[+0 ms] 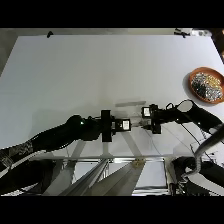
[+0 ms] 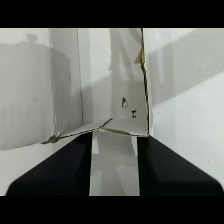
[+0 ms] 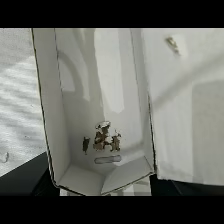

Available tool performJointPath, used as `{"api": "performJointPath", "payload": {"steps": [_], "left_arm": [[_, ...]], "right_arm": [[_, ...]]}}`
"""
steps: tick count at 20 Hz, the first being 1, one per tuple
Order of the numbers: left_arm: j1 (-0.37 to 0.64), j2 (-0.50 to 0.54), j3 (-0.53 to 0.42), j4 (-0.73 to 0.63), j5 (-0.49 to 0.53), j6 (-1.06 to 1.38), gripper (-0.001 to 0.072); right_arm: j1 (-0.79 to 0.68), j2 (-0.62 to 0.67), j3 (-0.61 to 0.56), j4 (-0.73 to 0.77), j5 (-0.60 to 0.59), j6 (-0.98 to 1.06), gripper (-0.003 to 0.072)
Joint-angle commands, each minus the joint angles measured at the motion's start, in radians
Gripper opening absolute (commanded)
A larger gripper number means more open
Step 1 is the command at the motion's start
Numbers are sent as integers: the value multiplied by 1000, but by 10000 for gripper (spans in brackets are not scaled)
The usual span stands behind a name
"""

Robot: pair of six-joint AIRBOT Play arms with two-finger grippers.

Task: Fold the box and place the chain.

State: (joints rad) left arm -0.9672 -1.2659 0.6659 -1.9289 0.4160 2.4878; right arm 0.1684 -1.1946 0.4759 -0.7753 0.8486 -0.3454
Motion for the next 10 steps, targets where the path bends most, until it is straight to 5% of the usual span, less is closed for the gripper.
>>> {"api": "performJointPath", "payload": {"steps": [1,10], "left_arm": [[-13,0,1,0,-55,0,272],[-13,-43,1,-2,-90,-1,272]], "right_arm": [[1,1,0,1,0,0,433],[1,1,0,1,0,0,433]]}}
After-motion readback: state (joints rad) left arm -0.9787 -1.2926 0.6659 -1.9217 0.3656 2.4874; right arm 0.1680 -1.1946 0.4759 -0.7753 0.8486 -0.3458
